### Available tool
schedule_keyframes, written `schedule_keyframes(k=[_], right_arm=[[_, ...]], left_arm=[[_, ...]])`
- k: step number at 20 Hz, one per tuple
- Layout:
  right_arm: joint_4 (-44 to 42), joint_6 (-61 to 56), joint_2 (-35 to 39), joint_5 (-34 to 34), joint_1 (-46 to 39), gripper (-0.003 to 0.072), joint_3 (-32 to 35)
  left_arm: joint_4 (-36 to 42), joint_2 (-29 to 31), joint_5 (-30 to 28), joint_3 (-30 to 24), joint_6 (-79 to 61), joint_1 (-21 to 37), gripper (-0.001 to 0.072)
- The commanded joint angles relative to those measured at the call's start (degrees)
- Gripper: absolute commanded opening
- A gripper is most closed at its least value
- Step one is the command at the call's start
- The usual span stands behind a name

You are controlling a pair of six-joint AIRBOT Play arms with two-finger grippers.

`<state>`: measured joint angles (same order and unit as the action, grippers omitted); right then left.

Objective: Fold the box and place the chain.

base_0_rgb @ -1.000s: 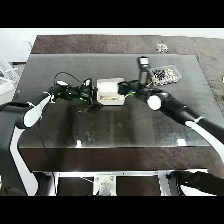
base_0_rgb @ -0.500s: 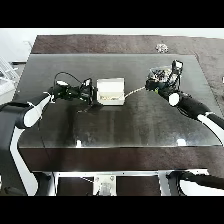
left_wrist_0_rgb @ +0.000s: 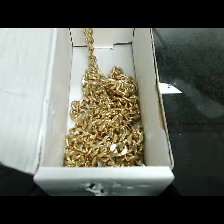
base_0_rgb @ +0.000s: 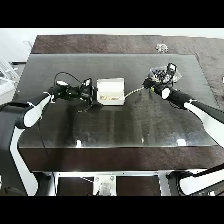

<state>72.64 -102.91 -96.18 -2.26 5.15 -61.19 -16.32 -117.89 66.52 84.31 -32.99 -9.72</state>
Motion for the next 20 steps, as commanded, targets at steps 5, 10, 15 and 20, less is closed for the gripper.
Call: schedule_keyframes(k=[5,10,15,20], right_arm=[[-2.49,-0.63,-5.77,-4.31,-2.12,0.0473,-7.13],[-2.60,-0.59,-6.23,-4.26,-1.99,0.0006,-8.02],[-1.60,2.75,3.80,-4.22,0.87,0.0005,-7.93],[-0.79,12.33,21.90,-2.36,7.23,0.0004,-7.93]], left_arm=[[0.02,0.04,0.13,0.02,0.00,0.02,0.0464],[0.02,0.04,0.13,0.02,0.00,0.04,0.0464],[0.02,0.04,0.15,0.02,0.00,0.02,0.0464],[0.02,0.04,0.13,0.02,0.00,0.02,0.0464]])
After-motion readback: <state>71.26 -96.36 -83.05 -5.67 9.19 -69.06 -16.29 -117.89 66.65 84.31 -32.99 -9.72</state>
